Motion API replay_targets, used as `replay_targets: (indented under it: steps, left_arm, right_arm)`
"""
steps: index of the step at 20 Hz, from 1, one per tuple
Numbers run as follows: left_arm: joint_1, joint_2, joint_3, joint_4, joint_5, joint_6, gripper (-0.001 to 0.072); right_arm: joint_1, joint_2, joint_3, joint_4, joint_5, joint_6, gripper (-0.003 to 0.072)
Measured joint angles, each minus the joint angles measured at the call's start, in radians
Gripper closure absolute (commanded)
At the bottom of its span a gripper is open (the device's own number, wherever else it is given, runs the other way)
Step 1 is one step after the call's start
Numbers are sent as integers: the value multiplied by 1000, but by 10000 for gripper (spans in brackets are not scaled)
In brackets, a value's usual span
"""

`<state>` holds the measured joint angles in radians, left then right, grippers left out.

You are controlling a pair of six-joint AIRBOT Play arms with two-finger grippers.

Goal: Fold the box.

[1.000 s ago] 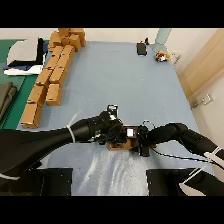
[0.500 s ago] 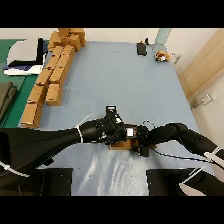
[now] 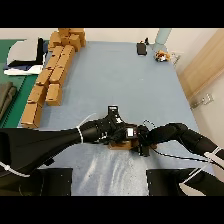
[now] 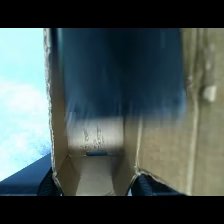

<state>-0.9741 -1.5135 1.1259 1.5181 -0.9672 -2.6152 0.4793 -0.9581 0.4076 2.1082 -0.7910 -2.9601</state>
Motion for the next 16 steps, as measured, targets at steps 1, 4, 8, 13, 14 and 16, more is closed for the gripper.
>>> replay_targets:
  steps: [1, 4, 8, 13, 14, 16]
  left_arm:
    - [0, 0, 0, -2, -14, 0, 30]
    - [2, 0, 0, -11, -26, 0, 30]
    - [3, 0, 0, -16, -45, -1, 439]
    - [3, 0, 0, -16, -73, 6, 697]
    - [3, 0, 0, -16, -72, 8, 696]
    - [3, 0, 0, -17, -69, 9, 497]
  right_arm:
    - [0, 0, 0, 0, 0, -2, 243]
    - [0, 0, 0, 0, 0, -1, 243]
    - [0, 0, 0, 0, 0, 0, 243]
    - [0, 0, 0, 0, 0, 2, 243]
    - [0, 0, 0, 0, 0, 2, 243]
    - [0, 0, 0, 0, 0, 2, 243]
